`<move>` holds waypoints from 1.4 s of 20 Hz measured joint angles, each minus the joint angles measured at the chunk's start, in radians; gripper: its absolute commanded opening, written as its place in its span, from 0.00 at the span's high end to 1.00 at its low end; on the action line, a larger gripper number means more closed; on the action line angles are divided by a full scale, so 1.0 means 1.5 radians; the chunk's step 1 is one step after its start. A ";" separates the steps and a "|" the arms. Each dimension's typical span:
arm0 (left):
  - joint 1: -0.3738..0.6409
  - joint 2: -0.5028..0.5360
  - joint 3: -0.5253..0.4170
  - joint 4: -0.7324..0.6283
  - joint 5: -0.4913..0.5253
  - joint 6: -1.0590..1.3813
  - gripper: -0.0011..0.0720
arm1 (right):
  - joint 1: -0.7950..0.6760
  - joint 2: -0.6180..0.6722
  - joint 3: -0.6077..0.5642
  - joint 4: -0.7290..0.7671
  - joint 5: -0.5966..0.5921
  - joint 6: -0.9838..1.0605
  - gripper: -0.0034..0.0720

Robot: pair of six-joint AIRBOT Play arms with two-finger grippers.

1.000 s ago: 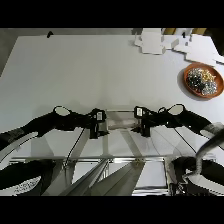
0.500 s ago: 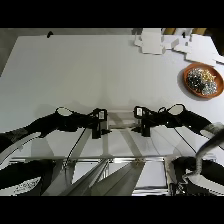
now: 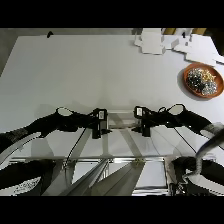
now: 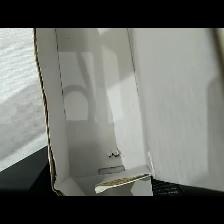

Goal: Fold the box and place the chain.

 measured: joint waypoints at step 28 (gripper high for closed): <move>0.000 0.000 0.001 -0.002 0.000 -0.002 0.70 | -0.137 0.217 -0.001 -0.216 0.152 0.202 0.20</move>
